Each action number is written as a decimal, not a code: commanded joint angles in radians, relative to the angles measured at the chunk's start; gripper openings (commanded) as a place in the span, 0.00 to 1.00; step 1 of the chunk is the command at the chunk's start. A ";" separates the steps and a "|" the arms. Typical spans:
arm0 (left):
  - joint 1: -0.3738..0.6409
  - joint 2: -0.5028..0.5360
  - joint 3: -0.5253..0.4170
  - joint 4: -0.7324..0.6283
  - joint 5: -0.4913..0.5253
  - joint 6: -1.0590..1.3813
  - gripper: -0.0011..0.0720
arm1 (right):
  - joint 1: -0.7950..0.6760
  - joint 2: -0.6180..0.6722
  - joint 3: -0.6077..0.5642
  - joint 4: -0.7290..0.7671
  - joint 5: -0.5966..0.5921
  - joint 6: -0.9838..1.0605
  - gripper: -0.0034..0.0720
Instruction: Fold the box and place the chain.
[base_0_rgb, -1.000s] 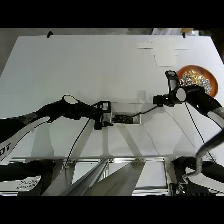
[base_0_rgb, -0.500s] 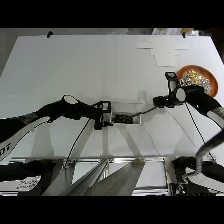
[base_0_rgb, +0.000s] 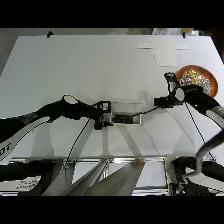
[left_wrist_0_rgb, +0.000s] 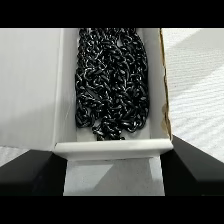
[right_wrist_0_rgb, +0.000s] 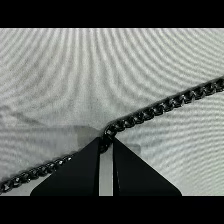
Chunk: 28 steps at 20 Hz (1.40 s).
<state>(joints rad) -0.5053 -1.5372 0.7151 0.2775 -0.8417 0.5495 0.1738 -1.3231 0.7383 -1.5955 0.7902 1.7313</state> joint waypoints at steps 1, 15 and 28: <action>0.001 0.000 0.000 0.000 0.000 0.000 0.05 | 0.001 0.023 0.000 -0.001 0.050 -0.054 0.06; 0.001 0.000 0.000 0.000 0.000 0.000 0.05 | 0.002 0.642 -0.001 0.591 0.277 -0.362 0.06; 0.001 0.000 0.000 0.000 0.000 0.000 0.05 | 0.248 0.700 -0.001 0.735 0.125 -0.463 0.06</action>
<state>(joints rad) -0.5053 -1.5372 0.7151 0.2775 -0.8417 0.5495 0.3374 -0.5999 0.7364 -0.8169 0.9989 1.2701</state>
